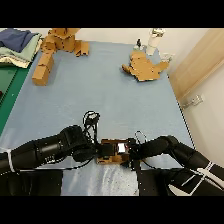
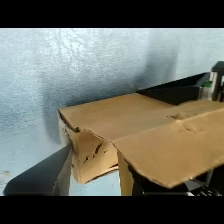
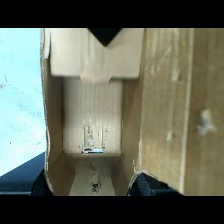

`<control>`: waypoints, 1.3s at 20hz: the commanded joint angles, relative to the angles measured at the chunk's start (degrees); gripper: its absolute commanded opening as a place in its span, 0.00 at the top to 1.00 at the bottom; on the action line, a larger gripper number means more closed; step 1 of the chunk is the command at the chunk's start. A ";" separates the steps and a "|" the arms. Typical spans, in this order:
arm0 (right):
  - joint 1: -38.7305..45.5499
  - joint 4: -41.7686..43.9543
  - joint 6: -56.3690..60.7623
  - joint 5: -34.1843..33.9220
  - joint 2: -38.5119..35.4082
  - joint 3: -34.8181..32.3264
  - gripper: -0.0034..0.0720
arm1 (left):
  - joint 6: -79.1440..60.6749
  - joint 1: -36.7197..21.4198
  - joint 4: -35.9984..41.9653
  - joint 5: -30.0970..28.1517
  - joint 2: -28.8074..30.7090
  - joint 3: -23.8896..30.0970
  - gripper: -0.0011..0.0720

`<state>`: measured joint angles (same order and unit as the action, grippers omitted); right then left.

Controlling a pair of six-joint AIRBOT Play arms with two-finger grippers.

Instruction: Fold the box.

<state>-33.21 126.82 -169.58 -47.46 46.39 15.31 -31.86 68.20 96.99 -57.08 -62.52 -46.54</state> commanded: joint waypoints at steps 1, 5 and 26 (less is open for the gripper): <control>-0.02 0.00 0.02 0.02 -0.02 -0.02 0.24 | -1.86 0.00 1.38 1.03 1.22 0.02 0.44; -0.02 0.00 0.02 0.02 -0.02 -0.02 0.24 | -2.36 -0.09 1.31 -1.84 1.22 0.09 0.44; -0.02 0.00 0.02 0.02 -0.02 -0.02 0.24 | -1.60 -0.07 -0.35 -1.90 -1.86 0.63 0.07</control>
<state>-33.21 126.82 -169.58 -47.44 46.39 15.31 -33.61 68.14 96.57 -59.88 -63.26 -45.95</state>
